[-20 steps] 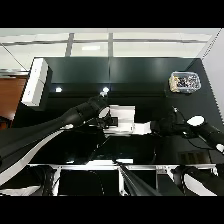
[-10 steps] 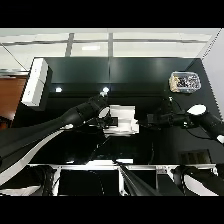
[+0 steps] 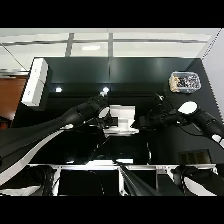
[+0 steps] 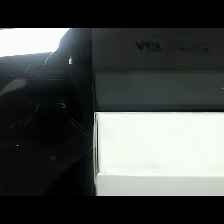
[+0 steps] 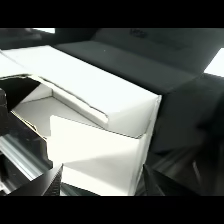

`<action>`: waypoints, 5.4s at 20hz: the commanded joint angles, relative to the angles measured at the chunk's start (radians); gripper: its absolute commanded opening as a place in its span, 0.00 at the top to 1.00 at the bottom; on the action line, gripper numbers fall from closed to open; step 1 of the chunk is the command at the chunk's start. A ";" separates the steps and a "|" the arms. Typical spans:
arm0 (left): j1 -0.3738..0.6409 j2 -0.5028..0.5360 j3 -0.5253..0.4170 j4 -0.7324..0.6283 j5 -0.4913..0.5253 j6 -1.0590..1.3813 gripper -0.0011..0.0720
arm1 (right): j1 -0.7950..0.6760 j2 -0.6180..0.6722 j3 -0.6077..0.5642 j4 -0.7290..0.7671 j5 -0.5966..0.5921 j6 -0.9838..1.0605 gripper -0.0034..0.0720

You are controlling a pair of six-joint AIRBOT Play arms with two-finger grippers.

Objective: Fold the box and place the chain.

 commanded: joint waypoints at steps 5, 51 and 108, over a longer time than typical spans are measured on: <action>0.001 0.000 0.001 0.000 0.001 0.000 0.95 | 0.201 -0.002 0.084 -0.304 -0.129 0.343 0.42; 0.001 0.000 0.001 0.003 0.002 0.000 0.95 | 0.460 -0.302 0.385 -0.788 0.051 0.983 0.93; 0.002 0.000 0.001 0.002 0.041 0.000 0.95 | -0.468 -0.766 1.166 -1.074 0.169 0.878 0.15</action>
